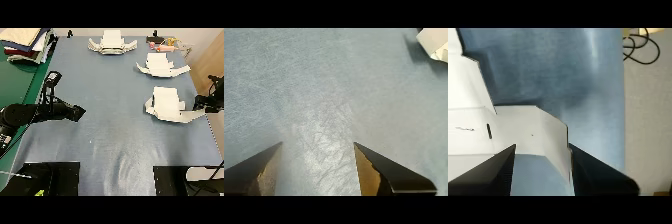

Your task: Fold the box.

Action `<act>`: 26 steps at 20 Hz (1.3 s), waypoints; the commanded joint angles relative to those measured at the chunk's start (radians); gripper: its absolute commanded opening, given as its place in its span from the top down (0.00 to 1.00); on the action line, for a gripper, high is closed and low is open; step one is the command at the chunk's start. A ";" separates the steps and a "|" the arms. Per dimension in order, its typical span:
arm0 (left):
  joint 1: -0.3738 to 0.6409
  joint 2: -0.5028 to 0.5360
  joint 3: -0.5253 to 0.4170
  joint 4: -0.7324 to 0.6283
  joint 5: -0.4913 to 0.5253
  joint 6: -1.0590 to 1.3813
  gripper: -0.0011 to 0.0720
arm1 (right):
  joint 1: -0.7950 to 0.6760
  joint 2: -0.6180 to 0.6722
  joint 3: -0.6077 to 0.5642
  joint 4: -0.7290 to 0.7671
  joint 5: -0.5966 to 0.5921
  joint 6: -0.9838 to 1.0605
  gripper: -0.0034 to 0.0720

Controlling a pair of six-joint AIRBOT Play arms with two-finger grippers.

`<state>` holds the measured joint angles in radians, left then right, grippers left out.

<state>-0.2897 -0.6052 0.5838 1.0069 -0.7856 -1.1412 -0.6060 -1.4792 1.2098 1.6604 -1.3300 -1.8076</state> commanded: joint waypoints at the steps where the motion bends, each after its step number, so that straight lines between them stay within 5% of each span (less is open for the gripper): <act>1: 0.000 0.000 0.001 -0.018 0.000 -0.001 0.03 | -0.005 -0.053 0.013 0.106 0.036 -0.097 0.29; 3: 0.000 0.000 0.001 -0.019 0.000 0.000 0.03 | -0.005 -0.053 0.014 0.114 0.011 -0.107 0.48; 5: 0.001 0.000 0.001 -0.019 0.001 -0.001 0.03 | -0.005 -0.053 0.014 0.111 -0.028 -0.114 0.52; 9: 0.000 0.000 0.001 -0.019 0.019 -0.001 0.03 | -0.005 -0.053 0.014 0.133 -0.080 -0.124 0.95; 17: 0.001 0.000 0.001 -0.093 0.061 -0.014 0.03 | 0.138 -0.014 -0.089 0.477 -0.105 -0.062 0.95; 22: 0.028 -0.001 0.020 -0.106 0.024 -0.167 0.03 | 0.408 0.126 -0.333 0.476 0.086 0.041 0.95; 26: 0.143 -0.078 0.108 -0.110 -0.151 -0.183 0.03 | 0.590 0.301 -0.510 0.481 0.264 0.062 0.95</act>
<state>-0.2108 -0.6392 0.6426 0.9054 -0.8249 -1.2922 -0.1432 -1.2865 0.8188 2.1296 -1.2072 -1.7771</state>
